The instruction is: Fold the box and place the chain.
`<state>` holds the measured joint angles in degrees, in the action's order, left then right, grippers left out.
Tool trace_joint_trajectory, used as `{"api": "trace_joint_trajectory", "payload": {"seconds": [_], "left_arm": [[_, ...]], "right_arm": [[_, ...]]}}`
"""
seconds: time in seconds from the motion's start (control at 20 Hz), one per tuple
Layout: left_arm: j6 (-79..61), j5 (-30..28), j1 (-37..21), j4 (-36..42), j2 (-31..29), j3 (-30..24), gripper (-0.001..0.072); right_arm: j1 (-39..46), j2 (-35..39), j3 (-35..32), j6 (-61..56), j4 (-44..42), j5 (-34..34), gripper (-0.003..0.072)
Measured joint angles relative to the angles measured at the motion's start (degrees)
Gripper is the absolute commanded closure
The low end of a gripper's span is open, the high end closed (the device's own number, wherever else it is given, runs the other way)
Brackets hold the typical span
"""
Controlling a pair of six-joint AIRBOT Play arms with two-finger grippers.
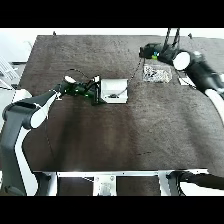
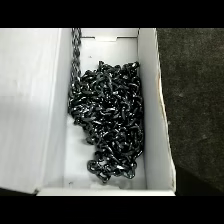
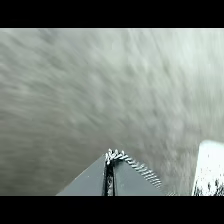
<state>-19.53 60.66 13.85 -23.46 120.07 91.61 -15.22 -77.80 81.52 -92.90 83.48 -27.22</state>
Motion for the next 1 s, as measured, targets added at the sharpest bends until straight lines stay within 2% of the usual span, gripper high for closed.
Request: {"api": "trace_joint_trajectory", "payload": {"seconds": [0.15,0.35,0.7,1.0], "left_arm": [[0.00,0.00,0.00,-0.02,0.00,0.00,0.0350],[0.00,0.00,0.00,-0.02,0.00,0.00,0.0350],[0.00,-0.02,0.00,0.00,0.00,0.00,0.0350],[0.00,-0.02,0.00,0.00,0.00,0.00,0.0350]], "right_arm": [[-5.35,7.39,0.00,-4.83,9.62,-4.50,0.0683],[-11.65,12.68,0.17,-9.75,18.60,-7.06,0.0683],[-17.68,14.47,0.76,-12.55,22.67,-7.80,0.0682],[-18.97,12.20,0.81,-13.05,23.19,-1.99,0.0682]]}}
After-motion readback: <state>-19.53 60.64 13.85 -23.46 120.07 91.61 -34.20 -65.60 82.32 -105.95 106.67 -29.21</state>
